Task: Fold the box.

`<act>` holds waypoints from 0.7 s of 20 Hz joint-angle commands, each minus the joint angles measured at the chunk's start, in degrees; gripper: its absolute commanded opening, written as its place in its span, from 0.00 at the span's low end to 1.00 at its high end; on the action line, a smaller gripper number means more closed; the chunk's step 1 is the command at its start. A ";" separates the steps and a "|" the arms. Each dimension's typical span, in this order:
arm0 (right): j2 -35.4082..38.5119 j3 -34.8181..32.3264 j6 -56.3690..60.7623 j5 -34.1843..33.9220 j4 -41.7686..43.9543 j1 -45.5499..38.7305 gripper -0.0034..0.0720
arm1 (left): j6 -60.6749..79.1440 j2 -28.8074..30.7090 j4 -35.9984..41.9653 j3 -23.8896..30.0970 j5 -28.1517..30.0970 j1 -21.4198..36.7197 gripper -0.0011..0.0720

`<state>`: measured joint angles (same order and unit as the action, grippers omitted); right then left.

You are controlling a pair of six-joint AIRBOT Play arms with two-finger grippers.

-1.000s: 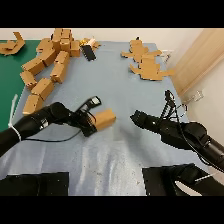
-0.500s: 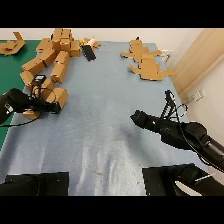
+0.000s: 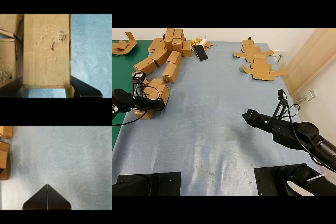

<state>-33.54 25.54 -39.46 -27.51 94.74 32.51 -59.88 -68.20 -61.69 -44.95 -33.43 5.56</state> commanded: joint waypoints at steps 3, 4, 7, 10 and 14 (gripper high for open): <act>0.04 0.04 0.00 0.26 0.20 -0.02 0.05 | -0.15 -1.38 -0.07 0.00 0.26 0.13 0.73; 0.07 0.04 0.00 0.35 0.17 -0.02 0.05 | -0.17 -2.12 -0.02 0.00 -0.04 0.13 0.73; 0.07 0.04 0.00 0.42 0.20 -0.04 0.05 | -0.15 -3.48 -0.02 0.00 -0.57 0.13 0.73; 0.04 0.04 0.00 0.46 0.20 -0.04 0.05 | -0.15 -3.48 -0.04 0.00 -0.61 0.13 0.82; 0.04 0.04 -0.02 0.50 0.15 -0.04 0.05 | -0.15 -3.48 -0.04 -0.02 -1.64 0.15 0.97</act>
<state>-33.52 25.54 -39.46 -27.05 94.91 32.51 -60.03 -71.57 -61.71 -44.95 -34.22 5.69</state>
